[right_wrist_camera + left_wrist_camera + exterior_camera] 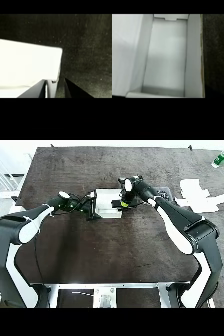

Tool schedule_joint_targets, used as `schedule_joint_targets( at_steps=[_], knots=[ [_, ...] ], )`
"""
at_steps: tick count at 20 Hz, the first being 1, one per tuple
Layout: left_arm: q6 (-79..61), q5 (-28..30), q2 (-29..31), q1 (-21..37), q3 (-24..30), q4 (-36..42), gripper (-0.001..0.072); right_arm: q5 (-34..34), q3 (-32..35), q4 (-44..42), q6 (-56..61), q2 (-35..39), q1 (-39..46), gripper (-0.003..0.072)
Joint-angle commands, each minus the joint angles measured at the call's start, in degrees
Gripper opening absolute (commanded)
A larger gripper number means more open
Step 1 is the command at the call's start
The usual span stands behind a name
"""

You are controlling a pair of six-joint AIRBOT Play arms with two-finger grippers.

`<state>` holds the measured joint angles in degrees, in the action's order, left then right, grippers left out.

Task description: Fold the box and place the chain.

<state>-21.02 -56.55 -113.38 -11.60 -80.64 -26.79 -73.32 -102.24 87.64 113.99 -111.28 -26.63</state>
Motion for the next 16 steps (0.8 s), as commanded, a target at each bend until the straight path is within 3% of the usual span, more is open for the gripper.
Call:
schedule_joint_targets(
  at_steps=[1, 7, 8, 9, 12, 15, 16],
  knots=[
    [0.0, 0.0, 0.0, 0.0, 0.0, 0.0, 0.0179, -0.9, -0.1, 0.1, 3.2, -0.1, -0.2, 0.0217],
    [0.0, 0.0, 0.0, 0.0, 0.0, 0.0, 0.0179, -0.8, -0.3, 0.0, 4.3, -0.9, -0.2, 0.0111],
    [0.0, 0.0, 0.0, 0.0, 0.0, 0.0, 0.0179, -0.8, -0.3, 0.0, 4.3, -1.0, -0.3, 0.0039],
    [0.0, 0.1, 0.0, 0.0, 0.0, 0.0, 0.0179, -0.7, -0.3, 0.1, 4.3, -1.1, -0.5, 0.0014],
    [0.0, 0.0, 0.0, 0.0, 0.0, 0.0, 0.0179, -0.2, -0.4, 0.1, 4.0, -1.1, -0.7, 0.0015],
    [0.0, 0.0, 0.0, 0.0, 0.0, 0.0, 0.0179, -0.3, -1.2, 0.0, 2.5, -1.0, -0.7, 0.027],
    [0.0, 0.0, 0.0, 0.0, 0.0, 0.0, 0.0179, -0.5, -1.6, -0.6, 0.7, -1.0, -0.7, 0.0304]
  ],
)
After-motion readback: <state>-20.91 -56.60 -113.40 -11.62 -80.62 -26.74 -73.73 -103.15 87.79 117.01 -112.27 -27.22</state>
